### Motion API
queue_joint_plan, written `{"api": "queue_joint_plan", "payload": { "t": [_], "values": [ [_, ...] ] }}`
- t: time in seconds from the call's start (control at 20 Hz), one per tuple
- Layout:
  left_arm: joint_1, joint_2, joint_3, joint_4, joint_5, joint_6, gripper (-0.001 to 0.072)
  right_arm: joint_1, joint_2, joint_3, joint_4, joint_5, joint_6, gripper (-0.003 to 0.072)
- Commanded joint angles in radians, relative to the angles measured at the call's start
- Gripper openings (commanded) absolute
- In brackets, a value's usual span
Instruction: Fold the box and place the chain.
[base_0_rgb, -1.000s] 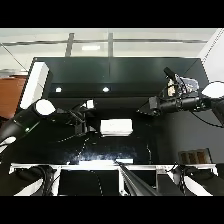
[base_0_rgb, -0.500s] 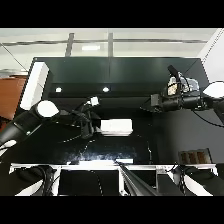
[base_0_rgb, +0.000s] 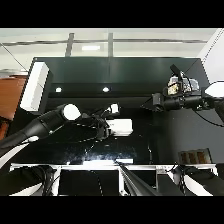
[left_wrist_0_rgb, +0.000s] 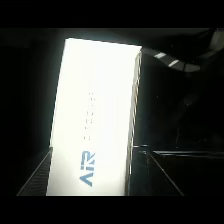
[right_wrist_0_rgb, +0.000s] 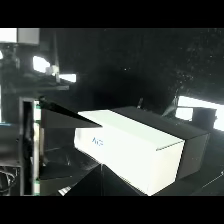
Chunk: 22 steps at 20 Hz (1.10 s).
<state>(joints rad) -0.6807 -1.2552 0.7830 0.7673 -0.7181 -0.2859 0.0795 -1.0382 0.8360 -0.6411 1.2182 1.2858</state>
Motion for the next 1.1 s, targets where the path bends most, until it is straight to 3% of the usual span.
{"api": "queue_joint_plan", "payload": {
  "t": [0.0, 0.35, 0.85, 0.9, 0.95, 1.0, 1.05],
  "values": [
    [-0.017, -0.030, 0.004, -0.024, 0.032, 0.027, 0.0713, -0.001, 0.001, 0.001, -0.007, 0.000, 0.000, 0.0026],
    [-0.017, -0.042, 0.004, -0.025, 0.037, 0.027, 0.0713, 0.000, 0.001, 0.001, -0.007, 0.000, 0.000, 0.0026],
    [-0.019, -0.137, 0.005, -0.024, 0.034, -0.020, 0.0693, 0.000, 0.001, 0.001, -0.007, -0.011, 0.000, 0.0026],
    [-0.019, -0.135, 0.005, -0.022, 0.032, -0.041, 0.0604, 0.000, 0.001, 0.001, -0.007, -0.012, 0.000, 0.0026],
    [-0.017, -0.133, 0.008, -0.012, 0.016, -0.055, 0.0410, 0.000, 0.001, 0.001, -0.007, -0.013, 0.000, 0.0026],
    [-0.011, -0.132, 0.019, -0.002, -0.016, -0.060, 0.0299, 0.000, 0.001, 0.001, -0.007, -0.014, 0.000, 0.0026],
    [-0.001, -0.132, 0.038, 0.007, -0.069, -0.060, 0.0290, 0.000, 0.001, 0.001, -0.007, -0.014, 0.000, 0.0026]
  ]
}}
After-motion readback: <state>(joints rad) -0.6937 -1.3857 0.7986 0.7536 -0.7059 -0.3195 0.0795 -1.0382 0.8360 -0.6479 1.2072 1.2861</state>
